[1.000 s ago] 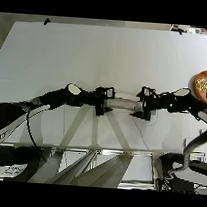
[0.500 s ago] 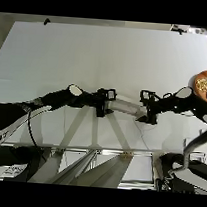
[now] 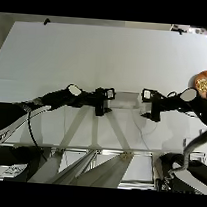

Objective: Fold the box and place the chain.

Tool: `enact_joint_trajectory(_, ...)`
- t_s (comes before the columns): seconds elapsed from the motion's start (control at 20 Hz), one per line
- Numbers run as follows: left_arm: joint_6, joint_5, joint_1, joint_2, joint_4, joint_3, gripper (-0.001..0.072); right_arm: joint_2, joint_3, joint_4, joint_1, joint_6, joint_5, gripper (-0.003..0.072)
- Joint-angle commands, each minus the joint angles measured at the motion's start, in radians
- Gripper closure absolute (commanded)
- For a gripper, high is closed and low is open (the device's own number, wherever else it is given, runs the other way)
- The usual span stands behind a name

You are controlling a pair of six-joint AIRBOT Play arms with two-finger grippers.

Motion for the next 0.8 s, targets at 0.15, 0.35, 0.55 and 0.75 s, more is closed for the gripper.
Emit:
enact_joint_trajectory(0.15,0.000,-0.010,0.000,0.045,-0.003,0.001,0.0212,0.104,0.000,-0.007,0.000,0.016,-0.029,0.0048)
enact_joint_trajectory(0.35,0.000,-0.006,0.000,0.054,-0.003,0.001,0.0212,0.127,0.000,-0.006,0.000,0.060,0.067,0.0263)
enact_joint_trajectory(0.55,-0.004,-0.008,-0.001,0.054,-0.003,0.001,0.0212,0.125,0.000,0.005,0.000,0.060,0.128,0.0490)
enact_joint_trajectory(0.75,-0.012,-0.055,-0.001,0.050,-0.003,0.001,0.0213,0.124,0.000,0.027,0.000,0.060,0.124,0.0490)
